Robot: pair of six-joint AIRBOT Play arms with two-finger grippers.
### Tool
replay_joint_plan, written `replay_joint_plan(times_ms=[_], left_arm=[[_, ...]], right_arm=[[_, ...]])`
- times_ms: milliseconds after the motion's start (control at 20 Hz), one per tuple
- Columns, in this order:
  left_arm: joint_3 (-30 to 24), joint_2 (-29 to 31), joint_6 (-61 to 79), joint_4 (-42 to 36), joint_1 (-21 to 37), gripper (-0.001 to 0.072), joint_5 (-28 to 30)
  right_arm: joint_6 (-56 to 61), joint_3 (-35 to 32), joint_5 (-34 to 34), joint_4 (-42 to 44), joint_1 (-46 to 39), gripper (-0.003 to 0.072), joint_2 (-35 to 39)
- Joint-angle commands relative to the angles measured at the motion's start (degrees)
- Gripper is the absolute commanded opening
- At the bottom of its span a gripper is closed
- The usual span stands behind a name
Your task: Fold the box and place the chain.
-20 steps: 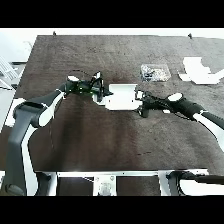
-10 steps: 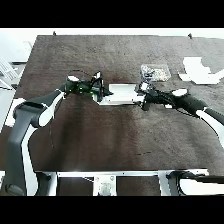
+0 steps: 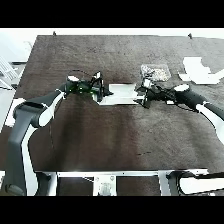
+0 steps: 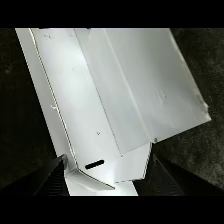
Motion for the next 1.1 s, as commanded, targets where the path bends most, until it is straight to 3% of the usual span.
replay_joint_plan(times_ms=[0,600,1050], left_arm=[[-0.02,-0.02,0.02,0.02,0.07,0.0021,-0.02],[-0.02,-0.02,0.02,0.02,0.07,0.0020,-0.07],[-0.02,-0.02,0.02,0.02,0.07,0.0020,-0.07]], right_arm=[[-0.11,3.85,5.46,-0.07,-1.55,0.0626,-3.41],[0.15,16.06,18.88,-3.50,-3.78,0.0626,-14.05],[-2.56,18.49,23.87,-5.18,-3.98,0.0626,-17.73]])
